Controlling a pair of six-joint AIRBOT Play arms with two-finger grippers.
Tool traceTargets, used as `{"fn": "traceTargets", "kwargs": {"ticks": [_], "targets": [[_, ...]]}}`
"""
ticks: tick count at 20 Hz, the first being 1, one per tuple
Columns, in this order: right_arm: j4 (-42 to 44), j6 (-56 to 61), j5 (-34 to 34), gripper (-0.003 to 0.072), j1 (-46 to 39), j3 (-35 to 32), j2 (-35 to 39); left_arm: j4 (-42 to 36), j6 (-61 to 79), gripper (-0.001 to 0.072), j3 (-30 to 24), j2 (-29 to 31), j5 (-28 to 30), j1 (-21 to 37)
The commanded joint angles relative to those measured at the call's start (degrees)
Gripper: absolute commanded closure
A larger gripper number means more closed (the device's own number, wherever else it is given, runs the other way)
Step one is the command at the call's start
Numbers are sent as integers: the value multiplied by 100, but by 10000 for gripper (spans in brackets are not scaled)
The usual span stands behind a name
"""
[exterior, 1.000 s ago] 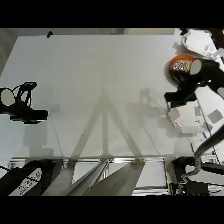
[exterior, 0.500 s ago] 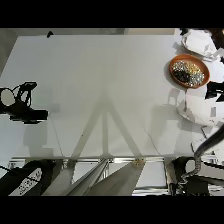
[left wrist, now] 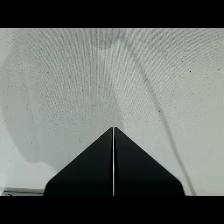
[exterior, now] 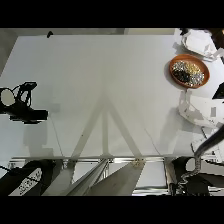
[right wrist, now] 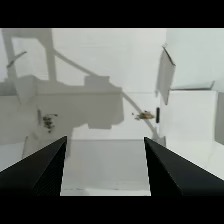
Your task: Fold the box and place the chain.
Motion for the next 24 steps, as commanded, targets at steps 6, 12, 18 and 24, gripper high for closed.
{"fn": "traceTargets", "kwargs": {"ticks": [6,12,18,24], "targets": [[-846,-42,11,147,-1172,11,-551,0,0,699,-2,0,0,-2],[-1316,-326,-520,147,-1250,39,-802,0,2,699,-2,0,2,0],[-1296,-634,-787,153,-1250,94,-861,-2,2,699,-2,0,2,-2],[-1032,-817,-177,258,-1250,94,-1425,0,2,699,-2,0,2,-2]]}}
